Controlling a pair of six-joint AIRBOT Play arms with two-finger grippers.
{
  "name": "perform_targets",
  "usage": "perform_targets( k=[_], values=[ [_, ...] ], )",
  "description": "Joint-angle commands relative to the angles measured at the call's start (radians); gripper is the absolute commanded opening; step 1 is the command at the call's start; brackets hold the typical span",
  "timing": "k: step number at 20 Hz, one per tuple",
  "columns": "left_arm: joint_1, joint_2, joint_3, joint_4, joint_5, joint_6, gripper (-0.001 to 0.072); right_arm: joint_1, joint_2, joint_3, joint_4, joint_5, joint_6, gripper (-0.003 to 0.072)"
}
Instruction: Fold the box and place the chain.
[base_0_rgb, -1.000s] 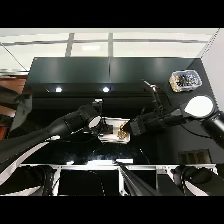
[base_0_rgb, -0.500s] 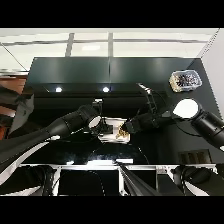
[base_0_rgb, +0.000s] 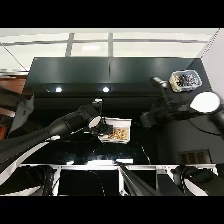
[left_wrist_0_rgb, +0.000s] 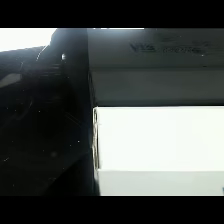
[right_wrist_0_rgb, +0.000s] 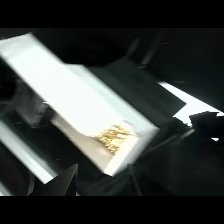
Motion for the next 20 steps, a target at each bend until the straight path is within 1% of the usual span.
perform_targets(
  k=[1, 3, 9, 10, 12, 13, 15, 17, 18, 20],
  values=[
    [0.0, 0.0, 0.0, -0.022, 0.006, 0.0, 0.0026, -0.135, 0.097, 0.007, -0.062, 0.067, 0.0, 0.0381],
    [0.001, 0.0, 0.0, -0.018, -0.006, 0.001, 0.0026, -0.145, 0.118, 0.007, -0.061, 0.066, 0.0, 0.0381],
    [0.012, 0.001, 0.014, -0.018, -0.007, -0.002, 0.0027, -0.14, 0.118, 0.007, -0.062, 0.066, 0.031, 0.0381],
    [0.012, 0.002, 0.019, -0.018, -0.008, -0.005, 0.0056, -0.14, 0.118, 0.007, -0.062, 0.066, 0.031, 0.0381],
    [0.012, 0.002, 0.04, -0.037, -0.015, -0.023, 0.0396, -0.14, 0.118, 0.007, -0.061, 0.066, 0.031, 0.0381],
    [0.011, 0.003, 0.056, -0.043, -0.024, -0.021, 0.0509, -0.14, 0.118, 0.007, -0.061, 0.066, 0.031, 0.0381],
    [0.006, 0.02, 0.094, -0.036, -0.064, 0.046, 0.0514, -0.14, 0.118, 0.007, -0.061, 0.067, 0.034, 0.0381],
    [0.002, 0.08, 0.109, -0.026, -0.098, 0.154, 0.051, -0.14, 0.118, 0.007, -0.061, 0.069, 0.037, 0.0381],
    [-0.007, 0.127, 0.107, 0.015, -0.117, 0.193, 0.051, -0.14, 0.118, 0.007, -0.061, 0.07, 0.037, 0.0381],
    [-0.021, 0.228, 0.105, 0.148, -0.224, 0.238, 0.051, -0.14, 0.118, 0.007, -0.061, 0.069, 0.037, 0.0381]
  ],
)
